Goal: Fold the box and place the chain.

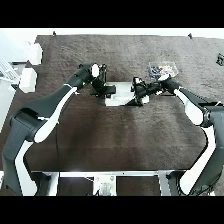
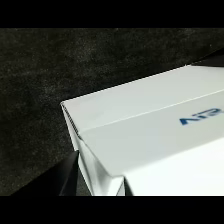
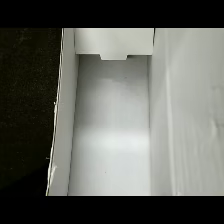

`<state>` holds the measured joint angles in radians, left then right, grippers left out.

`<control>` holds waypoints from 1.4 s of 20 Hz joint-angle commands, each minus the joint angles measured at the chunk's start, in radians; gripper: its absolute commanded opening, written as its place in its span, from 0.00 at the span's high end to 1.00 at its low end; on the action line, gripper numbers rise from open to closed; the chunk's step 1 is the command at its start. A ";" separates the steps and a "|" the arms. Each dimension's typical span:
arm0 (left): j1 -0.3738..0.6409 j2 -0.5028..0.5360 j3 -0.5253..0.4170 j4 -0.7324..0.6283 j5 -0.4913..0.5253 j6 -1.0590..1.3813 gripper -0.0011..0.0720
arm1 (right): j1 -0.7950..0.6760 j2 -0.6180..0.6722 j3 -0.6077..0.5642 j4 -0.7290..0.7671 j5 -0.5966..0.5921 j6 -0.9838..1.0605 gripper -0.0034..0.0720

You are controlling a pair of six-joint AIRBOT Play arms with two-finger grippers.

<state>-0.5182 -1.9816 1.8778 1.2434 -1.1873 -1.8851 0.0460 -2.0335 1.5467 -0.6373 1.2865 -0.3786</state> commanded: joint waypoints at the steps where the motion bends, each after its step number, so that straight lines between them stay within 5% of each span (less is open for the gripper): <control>1: 0.000 -0.003 0.008 0.037 -0.017 -0.020 0.55 | 0.001 0.000 0.000 0.000 0.001 0.002 0.24; 12: -0.011 -0.007 0.040 0.056 -0.038 -0.064 0.55 | 0.001 0.000 0.000 0.000 0.001 0.002 0.24; 17: -0.027 -0.070 0.142 0.072 -0.121 -0.087 0.55 | 0.001 0.000 0.000 0.000 0.001 0.002 0.24; 28: -0.034 -0.085 0.147 0.108 -0.138 -0.194 0.55 | 0.001 0.000 0.000 0.000 0.001 0.002 0.24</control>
<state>-0.5522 -2.0651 2.0228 1.3289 -1.3182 -2.0422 0.0463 -2.0335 1.5467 -0.6373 1.2873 -0.3771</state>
